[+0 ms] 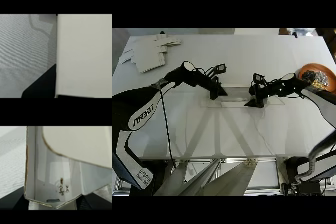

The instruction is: Fold the box and place the chain.

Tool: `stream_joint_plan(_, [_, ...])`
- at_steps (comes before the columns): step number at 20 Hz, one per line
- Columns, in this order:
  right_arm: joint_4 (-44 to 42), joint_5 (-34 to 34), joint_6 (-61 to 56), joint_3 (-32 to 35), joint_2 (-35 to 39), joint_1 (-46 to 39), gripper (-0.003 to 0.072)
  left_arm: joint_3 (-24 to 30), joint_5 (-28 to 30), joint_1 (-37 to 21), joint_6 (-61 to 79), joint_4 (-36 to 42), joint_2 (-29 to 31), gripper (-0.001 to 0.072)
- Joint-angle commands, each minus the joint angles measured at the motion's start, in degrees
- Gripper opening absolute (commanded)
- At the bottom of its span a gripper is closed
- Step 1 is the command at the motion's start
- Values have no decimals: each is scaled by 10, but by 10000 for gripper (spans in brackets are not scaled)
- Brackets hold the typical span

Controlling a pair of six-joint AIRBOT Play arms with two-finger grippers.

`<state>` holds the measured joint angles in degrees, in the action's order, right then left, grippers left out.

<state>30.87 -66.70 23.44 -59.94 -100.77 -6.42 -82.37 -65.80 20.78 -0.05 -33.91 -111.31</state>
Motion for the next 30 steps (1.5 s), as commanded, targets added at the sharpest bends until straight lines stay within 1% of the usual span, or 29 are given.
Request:
stream_joint_plan(1, [0, 0, 0, -1, 0, 0, 516, 0, 0, 0, 0, 0, 0, 9])
stream_joint_plan(5, [0, 0, 0, -1, 0, 0, 516, 0, -7, 0, 0, 0, 0, 10])
stream_joint_plan(7, [0, 0, 0, 0, 0, 0, 516, 0, -24, 0, 0, 4, 0, 35])
stream_joint_plan(9, [0, 0, 0, -1, 0, 0, 516, 0, -31, 0, -1, 7, 0, 115])
stream_joint_plan(11, [0, 0, 0, -1, 0, 0, 516, 0, -42, 0, -2, 7, 0, 263])
stream_joint_plan(12, [0, 0, 0, -1, 0, 0, 516, 0, -46, 0, -2, 6, 0, 306])
stream_joint_plan(18, [0, 0, 0, -1, 0, 0, 516, 0, -52, -2, -2, -14, 7, 306])
stream_joint_plan(24, [1, 0, 0, -1, 0, 0, 516, 0, -52, -22, -2, -13, 13, 308])
stream_joint_plan(26, [1, 0, 0, -1, 0, 0, 516, 0, -51, -23, -2, -13, 17, 387])
stream_joint_plan(27, [1, 0, 0, -1, 0, 0, 516, 0, -51, -23, -2, -14, 20, 401])
stream_joint_plan(30, [1, 0, 0, -1, 0, 0, 516, 0, -43, -29, -2, -22, 37, 401])
